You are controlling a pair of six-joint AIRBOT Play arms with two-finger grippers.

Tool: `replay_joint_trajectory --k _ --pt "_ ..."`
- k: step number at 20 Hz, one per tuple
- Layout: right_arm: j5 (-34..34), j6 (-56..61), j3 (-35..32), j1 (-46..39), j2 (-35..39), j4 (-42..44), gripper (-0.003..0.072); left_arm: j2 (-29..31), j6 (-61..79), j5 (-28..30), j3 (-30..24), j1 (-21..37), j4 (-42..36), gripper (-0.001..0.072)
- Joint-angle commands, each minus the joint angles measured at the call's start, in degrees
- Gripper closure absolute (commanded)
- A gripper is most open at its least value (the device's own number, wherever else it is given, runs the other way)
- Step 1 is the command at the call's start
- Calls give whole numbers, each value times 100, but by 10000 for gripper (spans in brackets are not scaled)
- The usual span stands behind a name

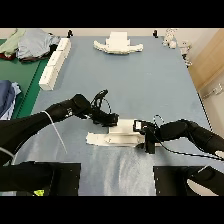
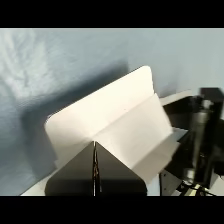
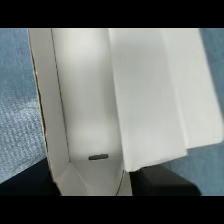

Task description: Fold the box.

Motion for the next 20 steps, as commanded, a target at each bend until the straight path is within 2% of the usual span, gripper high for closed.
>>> replay_joint_trajectory --k 1,6,8,11,15,16,17,20 --pt "0 7 4 -2 -2 7 224 780 289 208 66 0 234 699" --pt "0 7 4 -2 -2 7 224 2337 94 -116 -105 -50 1012 699" --pt "0 7 4 -2 -2 7 224 2802 4 -164 -286 -315 1547 699" --pt "0 7 2 -2 -2 7 224 3276 26 -142 -629 -1139 2428 699" --pt "0 7 4 -2 -2 7 224 3329 529 -184 -855 -2282 3554 680" --pt "0 7 2 -2 -2 2 224 3329 640 -181 -903 -2435 3797 375" --pt "2 7 4 -2 -2 4 224 3340 776 -151 -970 -2406 3862 138" --pt "0 7 4 -2 -2 4 224 3532 1943 -157 -1331 -1690 3626 117"
